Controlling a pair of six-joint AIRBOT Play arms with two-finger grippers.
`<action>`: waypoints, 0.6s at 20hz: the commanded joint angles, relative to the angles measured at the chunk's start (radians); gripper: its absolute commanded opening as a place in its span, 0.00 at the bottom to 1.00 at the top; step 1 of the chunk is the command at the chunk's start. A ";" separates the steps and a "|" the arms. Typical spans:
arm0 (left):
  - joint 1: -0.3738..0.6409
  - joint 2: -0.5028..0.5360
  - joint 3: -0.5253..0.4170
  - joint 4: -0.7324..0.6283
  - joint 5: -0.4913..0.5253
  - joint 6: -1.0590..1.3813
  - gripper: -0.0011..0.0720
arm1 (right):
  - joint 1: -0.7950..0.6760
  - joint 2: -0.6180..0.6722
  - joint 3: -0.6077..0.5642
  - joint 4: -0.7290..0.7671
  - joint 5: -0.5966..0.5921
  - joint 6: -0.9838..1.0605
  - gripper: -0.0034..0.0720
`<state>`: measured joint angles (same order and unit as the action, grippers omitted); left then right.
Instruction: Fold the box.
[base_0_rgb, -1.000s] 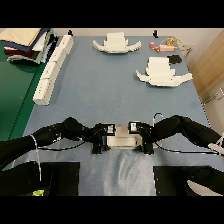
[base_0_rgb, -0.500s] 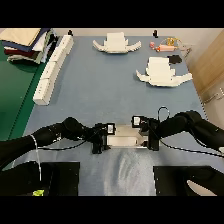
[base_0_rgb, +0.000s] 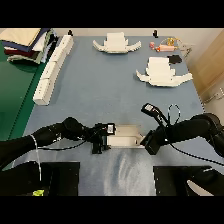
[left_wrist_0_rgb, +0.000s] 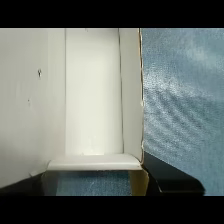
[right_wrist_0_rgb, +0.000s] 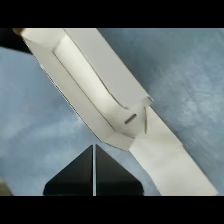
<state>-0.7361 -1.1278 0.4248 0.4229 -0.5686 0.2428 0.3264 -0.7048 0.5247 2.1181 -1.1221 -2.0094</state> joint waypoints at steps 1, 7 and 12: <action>0.000 0.000 0.000 0.000 0.000 0.000 0.73 | 0.040 -0.020 0.001 0.214 0.201 0.125 0.05; 0.000 0.000 0.000 0.000 0.000 0.000 0.73 | 0.038 -0.221 0.069 0.164 0.475 0.241 0.05; 0.000 0.000 0.000 0.000 0.000 0.000 0.73 | 0.029 -0.386 0.091 0.164 0.464 0.232 0.05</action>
<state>-0.7361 -1.1278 0.4248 0.4221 -0.5686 0.2428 0.3588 -1.0065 0.6041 2.2818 -0.6804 -1.7889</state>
